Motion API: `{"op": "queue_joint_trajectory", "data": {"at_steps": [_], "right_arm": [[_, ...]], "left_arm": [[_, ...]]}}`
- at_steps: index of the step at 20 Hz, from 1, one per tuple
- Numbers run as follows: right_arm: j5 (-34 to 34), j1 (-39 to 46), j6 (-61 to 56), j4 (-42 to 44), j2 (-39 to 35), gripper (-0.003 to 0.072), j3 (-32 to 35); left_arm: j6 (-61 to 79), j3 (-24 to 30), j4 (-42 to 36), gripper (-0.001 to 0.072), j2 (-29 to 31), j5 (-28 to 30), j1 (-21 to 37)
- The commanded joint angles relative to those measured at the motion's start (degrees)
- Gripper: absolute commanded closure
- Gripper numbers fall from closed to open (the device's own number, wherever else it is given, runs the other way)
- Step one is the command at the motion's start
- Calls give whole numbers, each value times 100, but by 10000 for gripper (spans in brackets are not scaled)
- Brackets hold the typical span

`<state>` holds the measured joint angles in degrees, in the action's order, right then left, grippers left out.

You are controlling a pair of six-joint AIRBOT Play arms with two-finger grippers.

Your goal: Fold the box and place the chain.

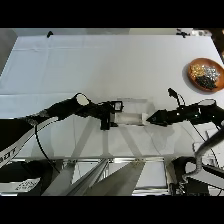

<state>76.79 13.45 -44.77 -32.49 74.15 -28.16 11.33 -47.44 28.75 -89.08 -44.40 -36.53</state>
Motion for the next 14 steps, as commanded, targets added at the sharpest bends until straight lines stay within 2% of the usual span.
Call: {"op": "queue_joint_trajectory", "data": {"at_steps": [1, 5, 8, 14], "right_arm": [[-136, -72, 11, 37, 2, 265, 2], [-658, -660, -39, 15, 0, 268, -2], [-879, -791, -170, 15, -44, 271, -13], [-1255, -791, -514, -249, -815, 284, -17]], "left_arm": [[0, -7, 0, 264, 4, 0, 0], [2, -7, 0, 264, 4, 0, 0], [2, -7, 0, 264, 4, 0, 0], [0, -7, 0, 264, 4, 2, 0]]}}
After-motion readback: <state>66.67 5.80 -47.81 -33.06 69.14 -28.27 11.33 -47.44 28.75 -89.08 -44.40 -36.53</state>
